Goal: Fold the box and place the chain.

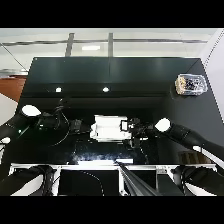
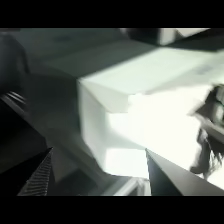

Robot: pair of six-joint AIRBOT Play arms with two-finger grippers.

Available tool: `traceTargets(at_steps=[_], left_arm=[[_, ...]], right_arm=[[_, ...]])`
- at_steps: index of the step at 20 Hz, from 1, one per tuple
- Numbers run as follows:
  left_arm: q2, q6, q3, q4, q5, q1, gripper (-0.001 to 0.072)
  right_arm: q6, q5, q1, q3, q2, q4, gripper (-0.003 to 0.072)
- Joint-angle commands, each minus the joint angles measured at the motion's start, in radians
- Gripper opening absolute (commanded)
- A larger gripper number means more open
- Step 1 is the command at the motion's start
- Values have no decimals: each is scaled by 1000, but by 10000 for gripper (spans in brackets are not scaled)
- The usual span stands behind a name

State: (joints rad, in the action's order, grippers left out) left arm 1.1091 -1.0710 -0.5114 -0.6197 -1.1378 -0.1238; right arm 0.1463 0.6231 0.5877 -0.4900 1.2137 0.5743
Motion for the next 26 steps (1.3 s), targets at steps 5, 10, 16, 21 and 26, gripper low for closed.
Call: traceTargets(at_steps=[5,10,16,21,26], left_arm=[[-7,-244,-15,-100,224,-251,706],[-7,-359,-16,-132,360,-348,706],[-7,-661,-63,-388,380,-458,679],[5,-1007,-148,-719,365,-596,679],[49,-1123,-194,-805,316,-671,666]], right_arm=[[0,0,1,0,1,0,598],[0,0,0,0,1,0,598],[0,0,1,0,1,0,598],[0,0,1,0,1,0,597],[0,0,1,0,1,0,480]])
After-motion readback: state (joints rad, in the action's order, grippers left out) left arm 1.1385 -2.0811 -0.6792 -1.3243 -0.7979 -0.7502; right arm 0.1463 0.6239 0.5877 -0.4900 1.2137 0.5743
